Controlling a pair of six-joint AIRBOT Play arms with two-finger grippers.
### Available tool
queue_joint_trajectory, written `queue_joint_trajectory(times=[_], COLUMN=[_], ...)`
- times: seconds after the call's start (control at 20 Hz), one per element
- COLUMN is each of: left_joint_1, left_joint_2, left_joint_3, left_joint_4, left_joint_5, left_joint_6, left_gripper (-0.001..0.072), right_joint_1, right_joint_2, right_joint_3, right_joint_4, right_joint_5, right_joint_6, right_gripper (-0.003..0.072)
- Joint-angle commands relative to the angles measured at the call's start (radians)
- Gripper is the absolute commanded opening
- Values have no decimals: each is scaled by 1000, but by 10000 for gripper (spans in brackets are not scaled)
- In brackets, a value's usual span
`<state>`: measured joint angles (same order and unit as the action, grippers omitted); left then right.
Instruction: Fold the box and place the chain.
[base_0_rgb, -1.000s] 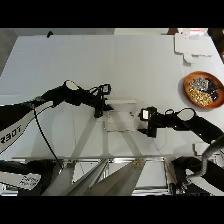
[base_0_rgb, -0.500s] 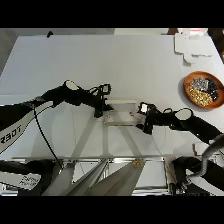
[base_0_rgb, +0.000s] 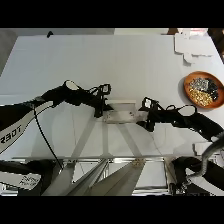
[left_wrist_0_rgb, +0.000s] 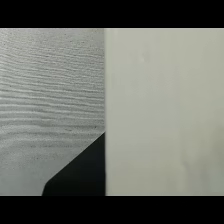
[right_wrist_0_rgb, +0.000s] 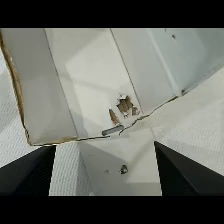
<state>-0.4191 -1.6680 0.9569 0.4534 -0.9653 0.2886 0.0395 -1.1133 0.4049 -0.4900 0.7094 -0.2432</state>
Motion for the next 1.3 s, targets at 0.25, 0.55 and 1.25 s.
queue_joint_trajectory(times=[0.25, 0.55, 1.25], left_joint_1=[0, 0, 0], left_joint_2=[1, 1, 1], left_joint_3=[1, 1, 1], left_joint_4=[0, 0, 0], left_joint_5=[0, 0, 0], left_joint_6=[0, 0, 0], left_gripper=[23, 23, 23], right_joint_1=[-6, -6, -68], right_joint_2=[-15, -158, -228], right_joint_3=[29, 127, 209], right_joint_4=[6, -10, -21], right_joint_5=[36, 130, 201], right_joint_6=[-20, -22, -102], right_gripper=[667, 667, 667])
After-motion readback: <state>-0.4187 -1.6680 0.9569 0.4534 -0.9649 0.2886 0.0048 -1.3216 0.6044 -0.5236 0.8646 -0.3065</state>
